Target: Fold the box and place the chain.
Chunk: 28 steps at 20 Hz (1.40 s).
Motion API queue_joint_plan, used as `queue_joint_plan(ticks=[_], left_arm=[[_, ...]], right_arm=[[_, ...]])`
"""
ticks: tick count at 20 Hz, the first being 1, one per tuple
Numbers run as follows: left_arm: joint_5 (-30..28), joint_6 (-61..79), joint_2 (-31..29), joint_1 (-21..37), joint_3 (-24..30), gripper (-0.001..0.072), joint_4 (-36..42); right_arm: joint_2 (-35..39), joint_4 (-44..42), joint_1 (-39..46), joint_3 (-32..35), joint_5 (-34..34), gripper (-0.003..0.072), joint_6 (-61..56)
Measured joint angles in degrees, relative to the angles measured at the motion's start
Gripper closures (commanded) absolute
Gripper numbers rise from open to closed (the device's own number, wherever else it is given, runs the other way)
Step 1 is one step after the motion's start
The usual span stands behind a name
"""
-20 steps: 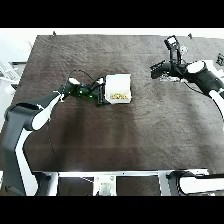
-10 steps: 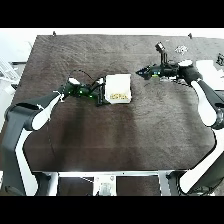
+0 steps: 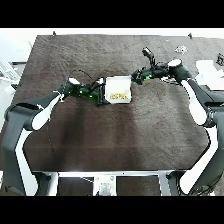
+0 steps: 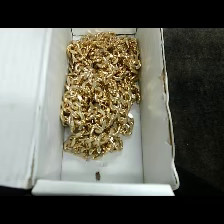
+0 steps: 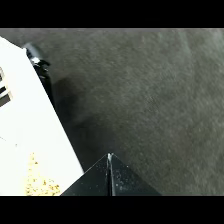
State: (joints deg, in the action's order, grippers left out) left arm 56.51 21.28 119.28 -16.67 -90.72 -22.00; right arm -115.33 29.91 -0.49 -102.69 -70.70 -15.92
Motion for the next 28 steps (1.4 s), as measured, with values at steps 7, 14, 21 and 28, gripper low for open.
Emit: queue_joint_plan(ticks=[7, 14, 21, 28], left_arm=[[0.00, 0.00, 0.00, 0.00, 0.00, 0.0074, 0.02], [0.00, 0.00, 0.00, 0.00, 0.00, 0.0074, 0.00], [0.00, -0.02, 0.00, 0.00, 0.00, 0.0074, 0.00], [0.00, -0.02, 0.00, 0.00, 0.00, 0.0074, 0.00]], right_arm=[[-0.09, 2.14, -2.60, -4.68, -12.22, 0.0596, -2.60], [-0.11, 5.07, -5.09, -5.22, -15.41, 0.0462, -1.36], [-0.11, 7.50, -5.55, -5.22, -15.87, 0.0385, 0.46], [-0.11, 9.84, -5.92, -5.22, -15.30, 0.0387, 2.64]])
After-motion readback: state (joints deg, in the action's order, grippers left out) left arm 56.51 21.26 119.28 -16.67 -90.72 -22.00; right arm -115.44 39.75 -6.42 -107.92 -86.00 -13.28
